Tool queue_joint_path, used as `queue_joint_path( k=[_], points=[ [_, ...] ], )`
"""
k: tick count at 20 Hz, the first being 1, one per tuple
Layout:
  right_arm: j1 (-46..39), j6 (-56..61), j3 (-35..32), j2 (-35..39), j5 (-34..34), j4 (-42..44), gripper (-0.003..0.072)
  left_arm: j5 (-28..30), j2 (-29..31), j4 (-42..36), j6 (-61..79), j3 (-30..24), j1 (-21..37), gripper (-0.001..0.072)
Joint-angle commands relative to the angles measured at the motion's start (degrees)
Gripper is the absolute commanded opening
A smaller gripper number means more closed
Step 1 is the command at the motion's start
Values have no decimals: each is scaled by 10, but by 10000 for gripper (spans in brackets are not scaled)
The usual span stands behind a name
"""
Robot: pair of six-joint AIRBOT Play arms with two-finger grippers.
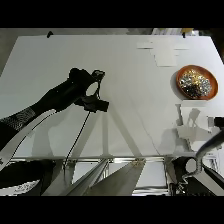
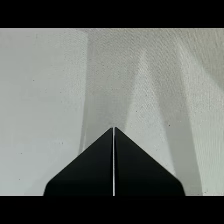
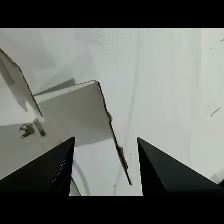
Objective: Fold the box and place the chain.
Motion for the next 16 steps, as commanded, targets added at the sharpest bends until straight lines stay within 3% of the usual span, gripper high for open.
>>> queue_joint_path(
  k=[1,2,3,4,8,13,16],
  points=[
    [-16,0,1,-42,-27,-3,299,0,0,0,0,0,0,10],
    [-13,0,0,-47,-27,5,218,0,0,0,0,0,0,10],
    [-8,-2,1,-47,-19,14,54,0,0,0,0,0,0,10],
    [2,-3,1,-47,-3,15,13,0,0,0,0,0,0,10],
    [96,-29,1,5,55,50,12,0,0,0,0,0,0,10],
    [220,-56,-6,121,83,287,12,0,0,0,0,0,0,10],
    [303,-24,-41,200,61,372,12,0,0,0,0,0,0,10]
  ],
)
